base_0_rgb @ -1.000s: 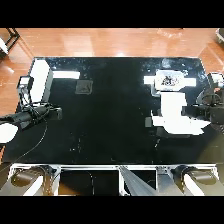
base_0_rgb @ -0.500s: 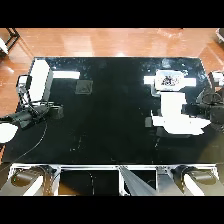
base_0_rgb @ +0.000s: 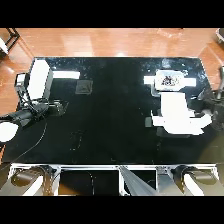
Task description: Fold the box and place the chain.
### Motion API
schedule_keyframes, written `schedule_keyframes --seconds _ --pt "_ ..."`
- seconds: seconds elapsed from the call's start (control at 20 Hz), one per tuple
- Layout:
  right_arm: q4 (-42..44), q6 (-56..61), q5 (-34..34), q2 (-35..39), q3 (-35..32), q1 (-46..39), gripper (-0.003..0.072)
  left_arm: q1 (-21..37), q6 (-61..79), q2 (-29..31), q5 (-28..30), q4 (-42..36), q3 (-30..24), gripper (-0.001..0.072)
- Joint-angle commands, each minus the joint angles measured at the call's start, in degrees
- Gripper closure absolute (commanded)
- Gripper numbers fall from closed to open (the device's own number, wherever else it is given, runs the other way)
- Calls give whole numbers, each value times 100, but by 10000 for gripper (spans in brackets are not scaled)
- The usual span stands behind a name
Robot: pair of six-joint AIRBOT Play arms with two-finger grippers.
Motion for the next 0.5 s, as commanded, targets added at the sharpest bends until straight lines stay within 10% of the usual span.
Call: schedule_keyframes --seconds 0.0,0.2,0.45 --pt "-343 105 -662 -83 17 -1187 164 4 -4 -17 68 37 4 76" --pt "3724 -2264 -439 -723 22 -2577 -16 4 -2 -31 83 37 -4 76" --pt "3193 -2033 -258 -1379 496 -3539 -15 4 -2 -31 238 238 -4 73"
